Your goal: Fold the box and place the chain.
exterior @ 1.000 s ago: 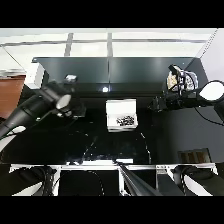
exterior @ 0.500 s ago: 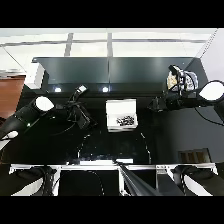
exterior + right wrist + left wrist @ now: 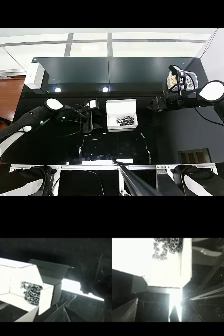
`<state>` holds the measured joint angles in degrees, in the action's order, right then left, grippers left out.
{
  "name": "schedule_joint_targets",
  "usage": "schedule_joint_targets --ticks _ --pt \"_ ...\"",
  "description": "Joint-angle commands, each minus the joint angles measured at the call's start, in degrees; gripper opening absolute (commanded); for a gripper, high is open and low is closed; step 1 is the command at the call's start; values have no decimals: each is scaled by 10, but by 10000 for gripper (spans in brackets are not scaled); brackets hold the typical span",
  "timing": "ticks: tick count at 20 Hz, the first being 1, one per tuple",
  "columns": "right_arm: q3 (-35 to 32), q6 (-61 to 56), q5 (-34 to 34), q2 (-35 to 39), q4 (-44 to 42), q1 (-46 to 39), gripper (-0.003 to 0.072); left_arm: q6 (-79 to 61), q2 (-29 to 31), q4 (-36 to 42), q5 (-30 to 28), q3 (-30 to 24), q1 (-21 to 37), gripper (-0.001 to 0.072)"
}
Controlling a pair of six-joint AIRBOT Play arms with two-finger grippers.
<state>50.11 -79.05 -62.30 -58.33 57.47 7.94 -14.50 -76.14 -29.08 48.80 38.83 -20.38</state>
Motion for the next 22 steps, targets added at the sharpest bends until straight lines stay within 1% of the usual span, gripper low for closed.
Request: schedule_joint_targets --ticks 1,6,10,12,16,22 --pt "0 0 4 0 0 0 355 -35 -26 40 1 3 0 715" --pt "0 0 20 0 0 0 355 -28 -26 43 -3 3 -6 715" --pt "0 0 22 0 0 0 355 -10 -27 43 -7 3 -27 715" --pt "0 0 24 0 0 0 355 4 -27 44 -19 4 -37 714" --pt "0 0 23 0 0 0 355 50 -42 40 -40 21 -52 714" --pt "0 0 24 0 0 0 355 60 -49 31 -39 30 -58 714"
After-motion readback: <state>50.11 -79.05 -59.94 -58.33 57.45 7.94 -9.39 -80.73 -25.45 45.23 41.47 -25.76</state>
